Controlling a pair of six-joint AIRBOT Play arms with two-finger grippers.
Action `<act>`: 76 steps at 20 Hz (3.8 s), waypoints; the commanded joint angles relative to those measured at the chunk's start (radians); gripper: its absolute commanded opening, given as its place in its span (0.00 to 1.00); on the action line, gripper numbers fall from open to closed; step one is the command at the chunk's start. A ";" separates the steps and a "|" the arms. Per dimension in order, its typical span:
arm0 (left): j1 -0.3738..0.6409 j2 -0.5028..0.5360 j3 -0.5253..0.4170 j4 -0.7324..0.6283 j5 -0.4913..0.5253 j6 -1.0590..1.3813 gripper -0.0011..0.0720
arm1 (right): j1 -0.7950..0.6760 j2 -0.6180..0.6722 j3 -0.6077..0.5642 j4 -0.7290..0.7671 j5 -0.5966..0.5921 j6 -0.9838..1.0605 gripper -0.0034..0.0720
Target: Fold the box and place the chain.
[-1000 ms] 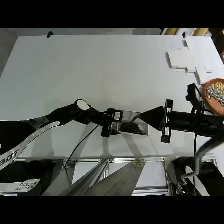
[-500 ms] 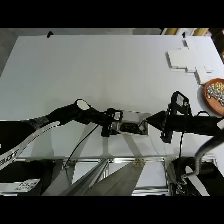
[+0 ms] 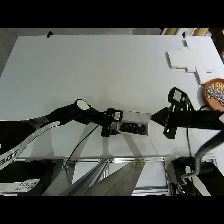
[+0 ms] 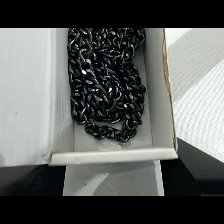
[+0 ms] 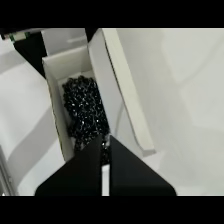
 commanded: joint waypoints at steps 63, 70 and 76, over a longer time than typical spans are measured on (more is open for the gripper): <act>0.001 0.000 0.001 0.000 0.000 0.000 0.20 | 0.394 -0.208 0.013 -0.252 -0.163 0.104 0.29; 0.000 0.000 0.001 0.000 0.000 0.000 0.20 | 0.393 -0.208 -0.021 -0.253 -0.190 0.071 0.29; 0.001 0.000 0.001 0.000 0.000 0.000 0.20 | 0.394 -0.208 -0.021 -0.252 -0.230 0.059 0.29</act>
